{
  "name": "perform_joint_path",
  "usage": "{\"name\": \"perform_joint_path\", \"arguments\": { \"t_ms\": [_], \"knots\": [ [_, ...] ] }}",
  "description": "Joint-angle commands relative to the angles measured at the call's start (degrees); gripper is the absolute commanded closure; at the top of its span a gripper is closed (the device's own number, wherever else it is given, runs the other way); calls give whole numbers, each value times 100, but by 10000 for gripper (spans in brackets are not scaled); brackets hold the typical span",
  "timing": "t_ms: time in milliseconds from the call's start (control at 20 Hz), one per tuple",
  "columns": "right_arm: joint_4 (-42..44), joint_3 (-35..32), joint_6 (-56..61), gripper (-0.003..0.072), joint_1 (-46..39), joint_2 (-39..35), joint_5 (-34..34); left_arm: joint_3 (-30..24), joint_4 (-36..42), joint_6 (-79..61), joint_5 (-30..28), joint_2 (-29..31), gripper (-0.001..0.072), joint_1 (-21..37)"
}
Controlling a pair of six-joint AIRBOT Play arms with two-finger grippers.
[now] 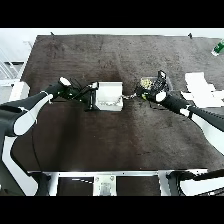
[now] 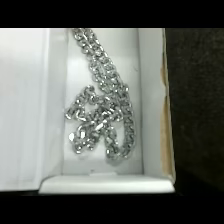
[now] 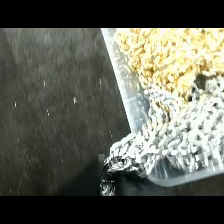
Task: Fold the box and place the chain.
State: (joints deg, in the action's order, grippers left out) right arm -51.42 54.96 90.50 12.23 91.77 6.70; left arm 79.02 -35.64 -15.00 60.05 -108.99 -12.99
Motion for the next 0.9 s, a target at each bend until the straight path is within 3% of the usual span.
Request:
{"name": "perform_joint_path", "arguments": {
  "t_ms": [0, 150, 450, 600, 850],
  "knots": [
    [109, 138, -9, 675, 9, 133, -131, 2, 0, 0, -2, -2, 183, 0],
    [94, 24, -225, 675, 122, -369, 151, 2, 0, -2, 0, -2, 183, 0],
    [-223, -256, -420, 674, 459, -2271, 1016, 2, 0, 0, -2, -2, 183, 0],
    [-372, -254, -444, 675, 798, -3077, 1097, 2, 0, 0, -2, -2, 183, 0],
    [-367, -162, -529, 675, 1327, -3585, 1093, 2, 0, 0, 0, 0, 183, 0]
  ]
}}
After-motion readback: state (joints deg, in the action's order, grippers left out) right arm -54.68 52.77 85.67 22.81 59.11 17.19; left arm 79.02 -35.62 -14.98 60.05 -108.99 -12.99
